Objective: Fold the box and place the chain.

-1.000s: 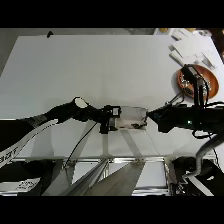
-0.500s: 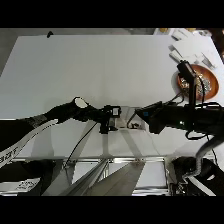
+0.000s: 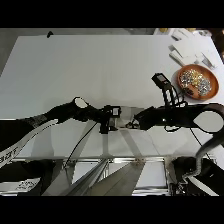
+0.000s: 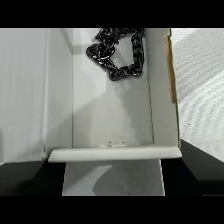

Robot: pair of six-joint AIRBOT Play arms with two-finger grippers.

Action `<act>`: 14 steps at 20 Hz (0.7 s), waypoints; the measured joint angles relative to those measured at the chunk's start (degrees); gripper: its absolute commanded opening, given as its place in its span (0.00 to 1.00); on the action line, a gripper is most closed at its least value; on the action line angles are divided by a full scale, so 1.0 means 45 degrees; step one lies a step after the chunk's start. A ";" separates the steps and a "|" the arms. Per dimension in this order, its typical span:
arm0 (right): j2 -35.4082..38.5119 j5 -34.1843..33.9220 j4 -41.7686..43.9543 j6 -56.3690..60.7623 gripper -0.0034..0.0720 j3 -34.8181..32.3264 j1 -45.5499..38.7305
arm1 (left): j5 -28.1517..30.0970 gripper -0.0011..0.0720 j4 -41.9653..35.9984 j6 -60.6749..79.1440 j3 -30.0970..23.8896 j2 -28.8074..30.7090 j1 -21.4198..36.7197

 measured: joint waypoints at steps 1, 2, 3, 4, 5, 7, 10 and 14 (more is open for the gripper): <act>-0.0102 -0.0029 -0.0053 -0.0029 0.22 -0.0073 0.0000 | 0.0000 0.14 0.0000 0.0000 0.0000 0.0000 0.0000; -0.0214 -0.0102 -0.0083 -0.0136 0.24 -0.0126 0.0000 | 0.0000 0.14 0.0000 0.0000 0.0000 0.0000 0.0000; -0.0296 -0.0189 -0.0097 -0.0291 0.31 -0.0155 0.0000 | 0.0000 0.14 0.0000 0.0000 0.0000 0.0000 0.0000; -0.0340 -0.0287 -0.0112 -0.0520 0.31 -0.0151 0.0000 | 0.0000 0.14 0.0000 0.0000 0.0000 0.0000 0.0000; -0.0369 -0.0355 -0.0146 -0.0724 0.31 -0.0049 0.0000 | 0.0000 0.14 0.0000 0.0000 0.0000 0.0000 0.0000; -0.0389 -0.0423 -0.0379 -0.0996 0.28 0.0398 -0.0049 | 0.0005 0.14 0.0000 0.0000 0.0000 0.0000 0.0000; -0.0403 -0.0413 -0.0962 -0.1195 0.07 0.1413 -0.0840 | 0.0005 0.14 0.0000 0.0000 0.0005 0.0000 0.0000; -0.0797 -0.0772 -0.2380 -0.1069 0.07 0.2016 -0.3109 | 0.0005 0.14 0.0000 0.0000 0.0000 0.0000 0.0000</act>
